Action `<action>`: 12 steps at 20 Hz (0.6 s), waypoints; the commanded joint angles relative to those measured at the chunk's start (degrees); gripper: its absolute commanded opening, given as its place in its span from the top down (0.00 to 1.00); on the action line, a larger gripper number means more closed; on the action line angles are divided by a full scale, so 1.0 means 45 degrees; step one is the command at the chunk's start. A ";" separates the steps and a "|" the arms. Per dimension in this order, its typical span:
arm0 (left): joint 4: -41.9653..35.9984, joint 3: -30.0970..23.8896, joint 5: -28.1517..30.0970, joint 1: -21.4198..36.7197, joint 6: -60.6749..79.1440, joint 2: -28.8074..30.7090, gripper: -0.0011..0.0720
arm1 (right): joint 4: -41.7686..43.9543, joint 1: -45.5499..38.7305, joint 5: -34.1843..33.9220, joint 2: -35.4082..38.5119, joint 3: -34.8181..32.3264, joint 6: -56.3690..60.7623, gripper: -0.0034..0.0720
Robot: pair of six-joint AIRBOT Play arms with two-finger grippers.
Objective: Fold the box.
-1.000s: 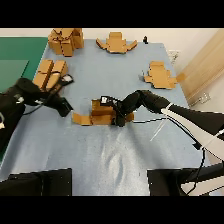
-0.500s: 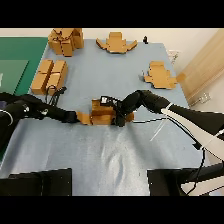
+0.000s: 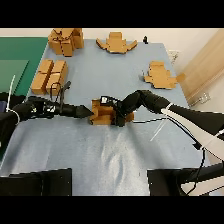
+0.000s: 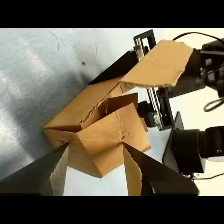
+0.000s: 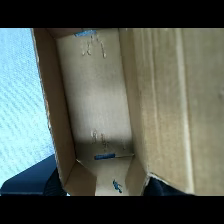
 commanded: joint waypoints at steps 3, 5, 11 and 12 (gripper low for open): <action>0.1088 0.0889 0.1506 -0.1549 -0.2647 0.0005 0.16 | 0.0015 -0.0005 0.0015 -0.0005 -0.0005 0.0010 0.93; 0.3177 0.1511 0.1991 -0.2108 -0.5450 0.0053 0.16 | 0.0015 -0.0005 0.0010 -0.0005 -0.0005 0.0010 0.93; 0.9185 0.3279 0.2079 -0.3827 -1.2424 0.0083 0.16 | 0.0024 -0.0005 0.0015 -0.0005 -0.0005 0.0010 0.93; 0.9792 0.3463 0.2050 -0.4211 -1.3357 0.0083 0.16 | 0.0024 -0.0005 0.0019 -0.0005 -0.0005 0.0010 0.93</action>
